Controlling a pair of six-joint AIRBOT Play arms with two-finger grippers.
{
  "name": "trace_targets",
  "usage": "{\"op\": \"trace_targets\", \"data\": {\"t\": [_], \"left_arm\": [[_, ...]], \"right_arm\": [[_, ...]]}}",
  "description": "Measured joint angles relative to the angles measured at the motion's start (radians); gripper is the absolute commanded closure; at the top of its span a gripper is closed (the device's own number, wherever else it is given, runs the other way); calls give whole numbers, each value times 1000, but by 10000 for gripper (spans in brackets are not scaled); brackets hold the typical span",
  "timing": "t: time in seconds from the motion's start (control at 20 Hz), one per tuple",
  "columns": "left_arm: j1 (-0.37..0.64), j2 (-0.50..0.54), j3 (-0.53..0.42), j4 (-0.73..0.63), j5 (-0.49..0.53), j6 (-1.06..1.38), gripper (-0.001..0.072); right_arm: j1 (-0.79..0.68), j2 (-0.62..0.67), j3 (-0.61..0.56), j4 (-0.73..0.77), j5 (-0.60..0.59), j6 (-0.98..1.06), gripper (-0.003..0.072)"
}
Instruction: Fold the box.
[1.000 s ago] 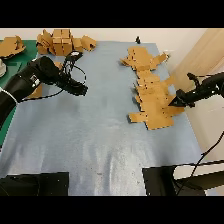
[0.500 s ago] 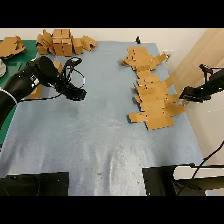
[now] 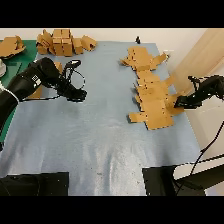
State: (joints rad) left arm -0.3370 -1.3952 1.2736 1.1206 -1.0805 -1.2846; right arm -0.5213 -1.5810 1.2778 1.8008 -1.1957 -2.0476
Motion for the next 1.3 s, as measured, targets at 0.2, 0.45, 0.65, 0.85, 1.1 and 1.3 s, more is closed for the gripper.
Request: {"op": "trace_targets", "data": {"t": [0.2,0.45,0.65,0.85,1.1,1.3], "left_arm": [[0,-2,0,0,0,-14,698],[0,-2,0,-3,-1,-17,696],[2,-2,0,-4,-16,-23,321],[2,-2,-1,-3,-27,-19,321],[9,-2,-5,0,-36,11,321],[43,-2,-23,-3,-61,42,321]], "right_arm": [[0,-10,0,53,-77,-42,635],[11,10,0,169,-211,-58,684],[47,93,-37,280,-257,-14,684],[139,229,-156,330,-265,87,684],[354,360,-372,346,-146,266,684],[555,391,-486,336,14,384,651]]}}
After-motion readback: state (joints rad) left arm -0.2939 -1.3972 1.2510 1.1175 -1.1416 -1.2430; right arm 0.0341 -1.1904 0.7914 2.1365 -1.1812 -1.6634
